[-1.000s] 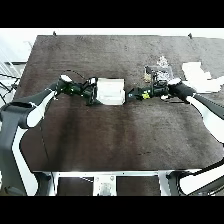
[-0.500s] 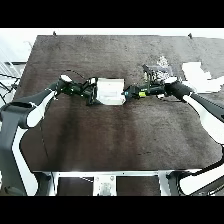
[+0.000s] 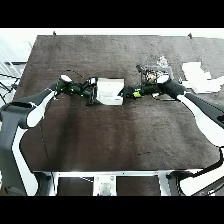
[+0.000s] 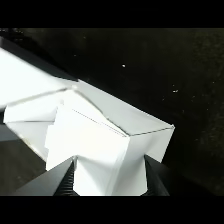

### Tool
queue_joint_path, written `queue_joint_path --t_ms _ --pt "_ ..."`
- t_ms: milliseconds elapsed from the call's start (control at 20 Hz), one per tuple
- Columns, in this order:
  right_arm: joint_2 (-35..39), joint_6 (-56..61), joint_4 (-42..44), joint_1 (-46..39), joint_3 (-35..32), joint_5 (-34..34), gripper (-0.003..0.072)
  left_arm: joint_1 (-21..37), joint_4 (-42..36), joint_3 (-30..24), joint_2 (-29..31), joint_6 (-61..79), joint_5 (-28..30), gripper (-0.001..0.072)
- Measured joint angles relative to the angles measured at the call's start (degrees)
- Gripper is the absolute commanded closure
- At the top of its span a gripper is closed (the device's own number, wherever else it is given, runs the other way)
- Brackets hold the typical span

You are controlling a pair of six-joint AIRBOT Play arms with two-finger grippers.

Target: Fold the box and place the chain.

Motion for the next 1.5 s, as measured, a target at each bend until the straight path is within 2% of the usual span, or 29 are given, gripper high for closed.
queue_joint_path --t_ms 250,600,650,750,800,1050,1250,1400,1450,1500 --pt "-0.02 7.21 -7.02 2.71 1.27 -2.69 0.0171 0.02 0.02 0.00 0.00 0.00 -0.02 0.0174" --pt "-0.46 27.19 -30.64 7.80 7.41 1.25 0.0172 -0.02 0.00 0.00 0.02 0.07 0.00 0.0173" --pt "-0.52 29.75 -33.77 8.66 8.70 2.23 0.0179 -0.02 0.00 0.00 0.02 0.07 0.00 0.0173" --pt "-0.66 33.90 -38.82 10.29 11.21 3.34 0.0248 -0.02 0.00 0.00 0.02 0.07 0.00 0.0174" --pt "-0.79 35.34 -40.48 11.06 12.44 3.82 0.0247 -0.02 0.00 0.00 0.02 0.07 0.00 0.0174" --pt "-3.37 40.22 -46.38 13.25 18.23 7.23 0.0247 -0.02 0.00 0.00 0.02 0.04 0.00 0.0174" --pt "-5.46 43.32 -48.70 13.64 20.26 9.46 0.0250 -0.02 0.00 0.00 0.02 0.04 0.00 0.0173" --pt "-6.93 47.36 -49.00 13.66 21.27 11.04 0.0292 -0.02 0.00 0.00 0.02 0.04 0.00 0.0174" --pt "-7.39 48.57 -49.16 13.66 21.62 11.69 0.0335 -0.02 0.00 0.00 0.02 0.04 0.00 0.0173" --pt "-7.76 49.77 -49.27 13.77 21.99 12.11 0.0346 -0.02 0.00 0.00 0.02 0.04 0.00 0.0173"
